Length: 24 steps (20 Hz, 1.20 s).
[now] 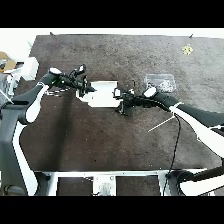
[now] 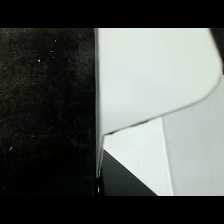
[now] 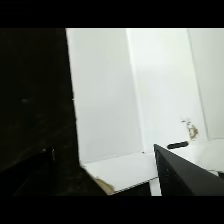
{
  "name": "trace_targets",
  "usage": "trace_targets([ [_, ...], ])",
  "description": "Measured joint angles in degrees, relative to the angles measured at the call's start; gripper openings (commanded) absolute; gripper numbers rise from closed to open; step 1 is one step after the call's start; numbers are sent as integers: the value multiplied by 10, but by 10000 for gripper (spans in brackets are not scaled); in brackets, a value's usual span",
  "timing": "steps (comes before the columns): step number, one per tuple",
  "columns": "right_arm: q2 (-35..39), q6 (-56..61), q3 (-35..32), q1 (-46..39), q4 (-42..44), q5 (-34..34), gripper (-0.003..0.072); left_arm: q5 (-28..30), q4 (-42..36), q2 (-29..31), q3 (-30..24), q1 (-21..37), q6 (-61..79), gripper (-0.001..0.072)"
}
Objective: Fold the box and place the chain.
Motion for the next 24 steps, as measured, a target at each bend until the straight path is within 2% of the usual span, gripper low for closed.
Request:
trace_targets([
  [12,-14,35,90,-44,15,32,679,0,0,0,0,0,0,12],
  [24,-169,54,273,-89,33,236,685,0,-1,0,0,0,0,12],
])
